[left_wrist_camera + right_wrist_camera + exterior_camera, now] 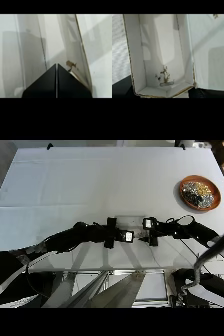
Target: Fold the box and place the chain.
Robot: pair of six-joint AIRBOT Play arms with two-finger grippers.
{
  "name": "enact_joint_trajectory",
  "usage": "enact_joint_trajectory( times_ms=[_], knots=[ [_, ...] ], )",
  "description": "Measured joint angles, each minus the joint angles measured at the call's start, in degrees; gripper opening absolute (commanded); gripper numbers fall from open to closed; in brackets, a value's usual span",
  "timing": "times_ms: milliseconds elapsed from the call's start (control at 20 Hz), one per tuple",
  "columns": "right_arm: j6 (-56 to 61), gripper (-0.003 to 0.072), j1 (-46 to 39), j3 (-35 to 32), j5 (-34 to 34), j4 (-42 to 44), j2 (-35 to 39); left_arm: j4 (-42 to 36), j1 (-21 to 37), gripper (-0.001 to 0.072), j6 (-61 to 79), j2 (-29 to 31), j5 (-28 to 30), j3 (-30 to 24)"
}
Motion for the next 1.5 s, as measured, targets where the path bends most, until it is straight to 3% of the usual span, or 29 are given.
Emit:
enact_joint_trajectory(
  times_ms=[150, 500, 750, 900, 1150, 1500],
  knots=[
    [0.00, 0.0408, 0.00, 0.00, -0.02, 0.02, 0.00, 3.19, 0.63, 0.0006, -8.52, 3.61, 3.08, -0.02],
    [0.00, 0.0408, 0.00, 0.00, -0.02, 0.02, 0.00, 16.20, 5.95, 0.0005, -43.67, 15.28, 14.99, -0.61],
    [0.00, 0.0408, 0.00, 0.00, -0.02, 0.00, 0.00, 18.91, 10.34, 0.0011, -65.42, 24.98, 18.25, -4.90],
    [-0.02, 0.0408, 0.00, 0.00, -0.02, 0.00, 0.00, 19.12, 13.07, 0.0010, -81.15, 27.67, 18.62, -9.22],
    [-0.02, 0.0408, 0.00, 0.00, -0.02, 0.00, 0.00, 13.57, 13.18, 0.0010, -92.48, 24.55, 13.31, -14.29],
    [-0.04, 0.0408, 0.00, 0.00, -0.02, -0.02, 0.00, 4.50, 10.64, 0.0009, -93.70, 14.56, 3.30, -15.50]
  ],
)
